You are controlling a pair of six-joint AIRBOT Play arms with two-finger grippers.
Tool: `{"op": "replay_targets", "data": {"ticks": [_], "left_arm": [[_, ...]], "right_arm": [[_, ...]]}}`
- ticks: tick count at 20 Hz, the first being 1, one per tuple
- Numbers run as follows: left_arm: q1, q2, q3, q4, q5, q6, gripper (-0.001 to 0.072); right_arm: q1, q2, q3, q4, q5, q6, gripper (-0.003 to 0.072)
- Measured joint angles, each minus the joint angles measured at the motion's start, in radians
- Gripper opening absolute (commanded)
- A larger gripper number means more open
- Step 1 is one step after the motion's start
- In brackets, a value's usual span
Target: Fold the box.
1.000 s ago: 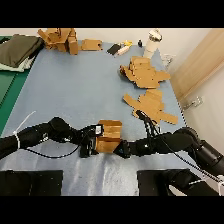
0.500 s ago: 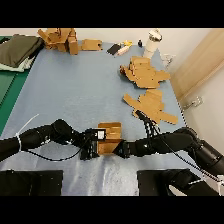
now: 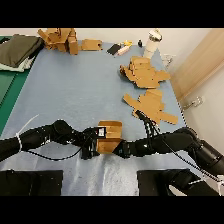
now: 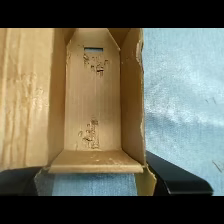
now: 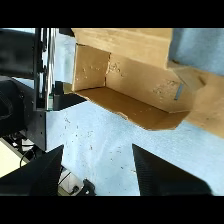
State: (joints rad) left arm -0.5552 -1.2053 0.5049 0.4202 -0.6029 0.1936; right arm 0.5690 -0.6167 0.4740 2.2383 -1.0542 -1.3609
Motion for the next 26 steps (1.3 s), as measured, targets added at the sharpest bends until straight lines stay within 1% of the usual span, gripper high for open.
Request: {"op": "replay_targets", "data": {"ticks": [1,9,10,11,12,14,16,19,22,26], "left_arm": [[0.0,0.0,0.0,0.001,-0.005,0.0,0.0601],[0.0,0.0,0.0,0.003,-0.014,0.0,0.0593],[0.0,0.0,0.0,0.003,-0.014,0.0,0.0593],[0.0,0.0,0.0,0.003,-0.014,0.0,0.0593],[0.0,0.0,0.0,0.003,-0.014,0.0,0.0597],[0.0,0.0,0.0,0.003,-0.014,0.0,0.0598],[0.0,0.0,0.0,0.003,-0.014,0.0,0.0598],[0.0,0.0,0.0,0.003,-0.014,0.0,0.0598],[0.0,0.0,0.0,0.003,-0.015,0.0,0.0599],[0.0,0.0,0.0,0.003,-0.016,0.0,0.0598]], "right_arm": [[0.0,0.0,0.0,0.0,0.0,0.0,0.0628],[0.0,0.0,0.0,0.001,0.0,0.0,0.0623],[0.0,0.0,0.0,0.001,0.0,0.0,0.0538],[0.0,0.0,0.0,0.001,0.002,0.0,0.0376],[0.0,0.0,0.0,0.002,0.008,0.005,-0.0005],[0.0,-0.001,0.0,0.003,0.037,0.026,0.0001],[0.0,-0.008,0.001,0.004,0.098,0.027,0.0001],[-0.006,-0.072,0.031,0.005,0.203,-0.014,0.0001],[-0.035,-0.222,0.098,0.001,0.254,-0.103,0.0],[-0.065,-0.43,0.174,-0.006,0.27,-0.241,0.0001]]}}
